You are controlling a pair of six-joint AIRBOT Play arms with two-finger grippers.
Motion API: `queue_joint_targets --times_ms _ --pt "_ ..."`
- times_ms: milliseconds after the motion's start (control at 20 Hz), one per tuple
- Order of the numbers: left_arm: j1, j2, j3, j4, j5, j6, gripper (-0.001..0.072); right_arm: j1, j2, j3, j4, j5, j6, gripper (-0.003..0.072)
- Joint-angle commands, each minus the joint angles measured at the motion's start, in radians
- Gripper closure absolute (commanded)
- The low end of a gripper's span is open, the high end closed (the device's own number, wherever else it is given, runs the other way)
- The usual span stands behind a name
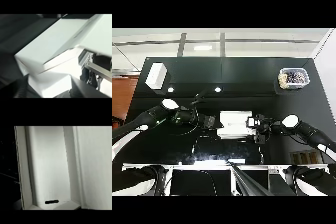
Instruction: Fold the box and place the chain.
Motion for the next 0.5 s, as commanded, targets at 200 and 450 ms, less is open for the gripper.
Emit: queue_joint_targets --times_ms 200,450 --pt "-0.064 0.0 0.082 0.184 0.03 -0.212 0.0177 0.001 0.0 0.0 0.0 -0.016 0.0 0.0204" --pt "-0.075 0.0 0.093 0.261 0.046 -0.289 0.0177 0.001 0.0 0.0 0.0 -0.016 0.0 0.0205"
